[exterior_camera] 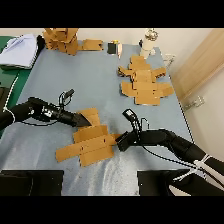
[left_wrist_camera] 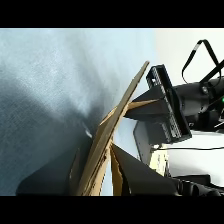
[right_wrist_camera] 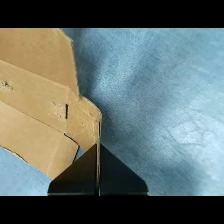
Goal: Fold the box.
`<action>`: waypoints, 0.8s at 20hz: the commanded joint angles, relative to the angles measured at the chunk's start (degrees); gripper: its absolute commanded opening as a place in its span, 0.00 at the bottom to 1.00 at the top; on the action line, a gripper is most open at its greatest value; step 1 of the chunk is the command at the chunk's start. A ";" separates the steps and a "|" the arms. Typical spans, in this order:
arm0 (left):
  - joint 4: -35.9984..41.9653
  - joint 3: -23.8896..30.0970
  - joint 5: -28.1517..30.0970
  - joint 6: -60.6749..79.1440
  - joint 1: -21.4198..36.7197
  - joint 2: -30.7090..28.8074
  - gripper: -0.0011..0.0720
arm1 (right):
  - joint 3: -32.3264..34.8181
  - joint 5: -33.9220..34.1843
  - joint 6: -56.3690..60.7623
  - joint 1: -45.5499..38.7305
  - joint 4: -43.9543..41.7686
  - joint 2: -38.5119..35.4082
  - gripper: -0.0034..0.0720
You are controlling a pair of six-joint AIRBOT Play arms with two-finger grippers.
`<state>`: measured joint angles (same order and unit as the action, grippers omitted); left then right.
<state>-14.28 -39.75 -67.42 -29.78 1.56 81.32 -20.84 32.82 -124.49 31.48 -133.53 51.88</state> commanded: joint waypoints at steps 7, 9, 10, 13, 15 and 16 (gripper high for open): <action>-2.47 -0.09 -4.44 0.66 3.56 0.11 0.41 | 0.02 0.02 0.09 0.04 1.07 -0.04 0.05; -2.62 -0.07 -7.23 0.72 5.97 0.11 0.41 | 0.02 0.02 0.09 0.04 1.09 -0.04 0.05; -2.73 -0.07 -7.82 0.83 6.38 0.11 0.41 | 0.02 0.00 0.09 0.04 1.09 -0.04 0.05; -2.69 -0.07 -7.82 1.60 5.33 0.13 0.41 | 0.00 0.00 0.09 0.04 1.09 -0.04 0.05; -2.71 -0.07 -7.54 1.95 3.85 0.13 0.41 | 0.02 0.02 0.09 0.04 1.09 -0.04 0.05; -2.73 -0.07 -7.45 1.99 3.10 0.13 0.41 | 0.02 0.02 0.11 0.04 1.09 -0.04 0.05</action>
